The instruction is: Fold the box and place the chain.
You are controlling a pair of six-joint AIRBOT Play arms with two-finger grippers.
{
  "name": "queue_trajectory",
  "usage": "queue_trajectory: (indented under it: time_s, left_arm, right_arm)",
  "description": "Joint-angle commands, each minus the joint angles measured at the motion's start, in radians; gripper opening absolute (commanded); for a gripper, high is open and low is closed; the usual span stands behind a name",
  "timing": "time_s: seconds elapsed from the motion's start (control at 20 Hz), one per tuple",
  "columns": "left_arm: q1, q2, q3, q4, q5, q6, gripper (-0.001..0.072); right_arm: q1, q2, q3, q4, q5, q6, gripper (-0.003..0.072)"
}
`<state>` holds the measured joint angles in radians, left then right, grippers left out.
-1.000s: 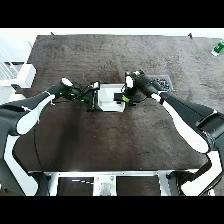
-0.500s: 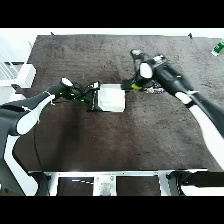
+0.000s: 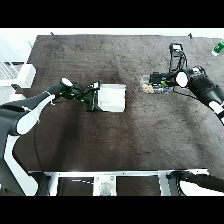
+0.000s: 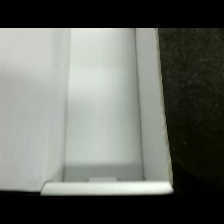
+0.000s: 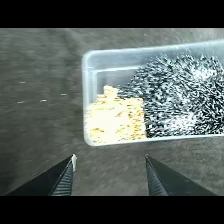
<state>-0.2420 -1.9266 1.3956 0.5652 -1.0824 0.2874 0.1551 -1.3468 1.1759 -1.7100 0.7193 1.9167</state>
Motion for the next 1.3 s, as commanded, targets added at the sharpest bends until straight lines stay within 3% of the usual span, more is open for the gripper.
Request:
queue_trajectory:
  time_s: [0.0,0.1,0.55,0.6,0.7,0.75,0.85,1.25]
  left_arm:
    - [0.000,0.000,0.000,0.000,0.000,0.000,0.0482]
    - [0.000,0.000,0.000,0.000,0.000,0.000,0.0482]
    - [0.000,0.000,0.000,0.000,0.000,0.000,0.0482]
    - [0.000,0.000,0.000,0.000,0.000,0.000,0.0483]
    - [0.000,0.000,0.000,0.000,0.000,0.000,0.0482]
    - [0.000,0.000,0.000,0.000,0.000,0.000,0.0482]
    - [0.000,0.000,0.000,0.000,0.000,0.000,0.0482]
    - [0.000,0.000,0.000,0.000,0.000,0.000,0.0482]
  right_arm:
    - [-0.103,-0.104,0.025,0.225,-0.082,-0.203,0.0493]
    - [-0.116,-0.175,0.077,0.309,-0.072,-0.277,0.0416]
    - [-0.108,-0.321,0.115,0.443,-0.033,-0.343,0.0339]
    - [-0.106,-0.328,0.116,0.445,-0.047,-0.351,0.0268]
    - [-0.106,-0.342,0.121,0.466,-0.046,-0.351,0.0236]
    - [-0.106,-0.345,0.121,0.475,-0.037,-0.352,0.0185]
    - [-0.101,-0.344,0.124,0.476,-0.026,-0.358,0.0025]
    - [-0.100,-0.140,0.144,0.426,-0.008,-0.358,0.0013]
